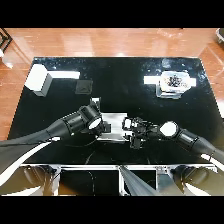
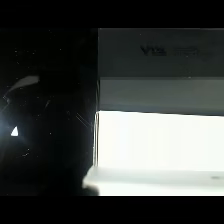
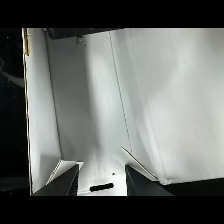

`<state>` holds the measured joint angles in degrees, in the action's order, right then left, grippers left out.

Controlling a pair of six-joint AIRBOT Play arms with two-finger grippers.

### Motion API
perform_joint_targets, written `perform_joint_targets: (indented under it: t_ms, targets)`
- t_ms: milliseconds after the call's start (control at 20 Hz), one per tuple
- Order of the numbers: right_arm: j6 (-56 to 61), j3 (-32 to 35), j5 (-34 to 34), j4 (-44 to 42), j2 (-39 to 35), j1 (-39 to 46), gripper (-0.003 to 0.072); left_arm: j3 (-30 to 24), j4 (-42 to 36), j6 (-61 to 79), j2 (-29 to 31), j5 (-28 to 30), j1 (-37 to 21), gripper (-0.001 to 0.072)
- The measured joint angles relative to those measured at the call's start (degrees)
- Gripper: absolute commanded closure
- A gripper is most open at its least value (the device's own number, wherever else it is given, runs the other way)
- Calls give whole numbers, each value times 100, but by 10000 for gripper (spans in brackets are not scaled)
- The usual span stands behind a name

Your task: Fold the box and place the chain.

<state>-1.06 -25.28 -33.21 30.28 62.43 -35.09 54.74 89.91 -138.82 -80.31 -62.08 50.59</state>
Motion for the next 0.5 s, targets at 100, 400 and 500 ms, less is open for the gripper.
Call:
perform_joint_targets:
  t_ms: [100, 400, 500]
  targets:
    - [-2, 0, 28, 22, 2, 0, 663, -2, -4, 0, 0, 2, 0, 691]
    - [1121, 0, -94, 551, -177, 273, 663, 0, -17, 0, 0, 28, 0, 691]
    - [2218, 0, -435, 717, -424, 656, 663, 0, -17, 0, 0, 28, 0, 691]
